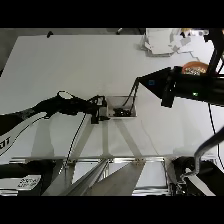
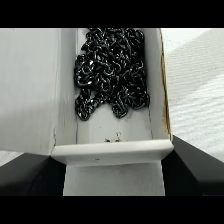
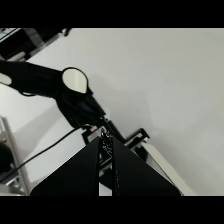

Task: Fold the box and place the chain.

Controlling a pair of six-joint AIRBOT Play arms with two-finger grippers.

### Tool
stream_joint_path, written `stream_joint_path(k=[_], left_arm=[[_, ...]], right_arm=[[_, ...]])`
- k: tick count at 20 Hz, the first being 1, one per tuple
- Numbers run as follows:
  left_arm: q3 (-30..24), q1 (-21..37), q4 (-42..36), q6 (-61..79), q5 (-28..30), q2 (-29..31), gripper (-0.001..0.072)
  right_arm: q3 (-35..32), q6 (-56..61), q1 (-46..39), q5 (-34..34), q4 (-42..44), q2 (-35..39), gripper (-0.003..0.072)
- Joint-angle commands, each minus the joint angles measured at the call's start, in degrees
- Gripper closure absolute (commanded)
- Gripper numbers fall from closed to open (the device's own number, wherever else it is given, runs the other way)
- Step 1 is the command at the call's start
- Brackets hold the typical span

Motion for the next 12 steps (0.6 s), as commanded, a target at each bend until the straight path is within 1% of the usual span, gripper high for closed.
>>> stream_joint_path(k=[1, 3, 4, 6, 8, 10, 12], left_arm=[[0.02, 0.00, 0.02, 0.02, 0.02, -0.02, 0.0527], [0.02, 0.00, 0.02, 0.02, 0.02, -0.02, 0.0527], [0.02, 0.00, 0.02, 0.02, 0.02, -0.02, 0.0527], [0.02, 0.00, 0.02, 0.02, 0.02, -0.02, 0.0527], [0.02, 0.00, 0.02, 0.02, 0.02, -0.02, 0.0527], [0.02, 0.00, 0.02, 0.02, 0.02, -0.02, 0.0527], [0.02, 0.00, 0.02, 0.02, 0.00, -0.02, 0.0527]], right_arm=[[-0.11, -4.44, 6.32, -3.91, -0.66, -2.97, 0.0666], [-0.09, -3.48, 9.07, -6.51, -4.26, -6.51, 0.0666], [-0.11, -2.54, 9.53, -6.67, -5.51, -8.28, 0.0665], [-0.11, -0.87, 9.86, -5.77, -8.31, -11.96, 0.0665], [-0.13, -0.15, 9.86, -3.43, -10.12, -15.76, 0.0665], [-0.24, -0.31, 10.01, -0.70, -9.70, -19.52, 0.0666], [-0.33, -0.33, 11.37, -0.48, -10.97, -22.99, 0.0665]])
